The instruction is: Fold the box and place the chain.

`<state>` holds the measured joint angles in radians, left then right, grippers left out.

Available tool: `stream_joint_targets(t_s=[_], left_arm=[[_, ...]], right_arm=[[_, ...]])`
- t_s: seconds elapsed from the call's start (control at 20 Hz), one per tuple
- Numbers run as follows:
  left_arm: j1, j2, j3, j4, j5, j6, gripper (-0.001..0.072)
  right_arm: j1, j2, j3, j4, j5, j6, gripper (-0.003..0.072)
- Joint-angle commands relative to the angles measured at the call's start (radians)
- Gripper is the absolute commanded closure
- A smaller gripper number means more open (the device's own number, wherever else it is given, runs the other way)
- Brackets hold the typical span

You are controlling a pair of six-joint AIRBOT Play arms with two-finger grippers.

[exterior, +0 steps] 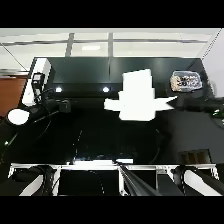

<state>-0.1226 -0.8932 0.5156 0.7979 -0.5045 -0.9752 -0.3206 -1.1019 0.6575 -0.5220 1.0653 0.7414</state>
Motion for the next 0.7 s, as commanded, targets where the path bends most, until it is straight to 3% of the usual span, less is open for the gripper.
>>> stream_joint_targets(t_s=[0.0, 0.15, 0.35, 0.65], left_arm=[[0.000, -0.132, 0.082, -0.134, -0.185, 0.007, 0.0007], [0.000, -0.349, 0.246, -0.220, -0.393, 0.070, 0.0007], [0.005, -0.611, 0.428, -0.389, -0.606, 0.180, 0.0007], [-0.084, -0.838, 0.590, -0.396, -0.783, 0.360, 0.0007]], right_arm=[[0.225, 0.113, -0.189, 0.085, -0.278, -0.006, 0.0672], [0.348, 0.113, -0.207, 0.085, -0.335, 0.008, 0.0672], [0.396, 0.113, -0.207, 0.084, -0.340, 0.013, 0.0672], [0.400, 0.113, -0.207, 0.084, -0.331, 0.014, 0.0672]])
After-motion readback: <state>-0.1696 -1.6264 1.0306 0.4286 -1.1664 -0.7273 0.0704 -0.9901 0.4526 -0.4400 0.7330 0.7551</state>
